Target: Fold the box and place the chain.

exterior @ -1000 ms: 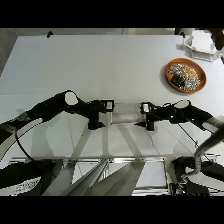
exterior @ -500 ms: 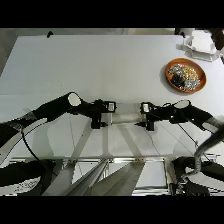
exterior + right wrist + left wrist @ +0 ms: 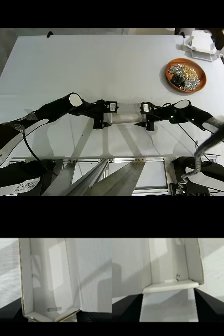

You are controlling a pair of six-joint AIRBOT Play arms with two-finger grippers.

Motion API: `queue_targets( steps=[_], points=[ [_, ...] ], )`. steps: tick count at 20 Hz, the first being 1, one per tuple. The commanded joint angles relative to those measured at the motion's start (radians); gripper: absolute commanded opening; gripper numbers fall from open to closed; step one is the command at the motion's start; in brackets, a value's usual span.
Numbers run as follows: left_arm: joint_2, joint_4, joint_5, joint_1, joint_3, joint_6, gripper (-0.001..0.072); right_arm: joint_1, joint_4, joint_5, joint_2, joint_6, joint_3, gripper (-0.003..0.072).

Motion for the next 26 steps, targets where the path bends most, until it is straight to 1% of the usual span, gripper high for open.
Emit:
queue_targets(
  steps=[1, 5, 8, 11, 13, 18, 23, 26],
  points=[
    [-0.001, -0.014, -0.015, -0.005, 0.000, 0.000, 0.0709, 0.000, 0.000, 0.000, 0.000, 0.000, 0.000, 0.0480],
    [-0.001, -0.016, -0.025, -0.005, 0.000, -0.015, 0.0709, 0.000, 0.000, 0.000, 0.000, 0.000, 0.000, 0.0480],
    [-0.003, -0.018, -0.029, -0.005, 0.000, -0.105, 0.0710, 0.000, 0.000, 0.000, 0.000, 0.000, 0.000, 0.0480],
    [-0.008, -0.018, -0.036, -0.005, 0.000, -0.137, 0.0709, 0.000, 0.000, 0.000, 0.000, 0.000, 0.000, 0.0480],
    [-0.016, -0.022, -0.036, -0.005, -0.001, -0.138, 0.0709, 0.000, 0.000, 0.000, 0.000, 0.000, 0.000, 0.0480],
    [-0.040, -0.097, -0.016, -0.009, -0.001, -0.133, 0.0709, 0.000, 0.000, 0.000, 0.000, 0.000, 0.000, 0.0480],
    [-0.042, -0.096, 0.006, -0.009, 0.000, -0.129, 0.0707, 0.000, 0.000, 0.000, 0.000, 0.000, 0.000, 0.0480],
    [-0.053, -0.098, 0.010, -0.014, 0.000, -0.057, 0.0706, 0.000, 0.000, 0.000, 0.000, 0.000, 0.000, 0.0480]
  ],
)
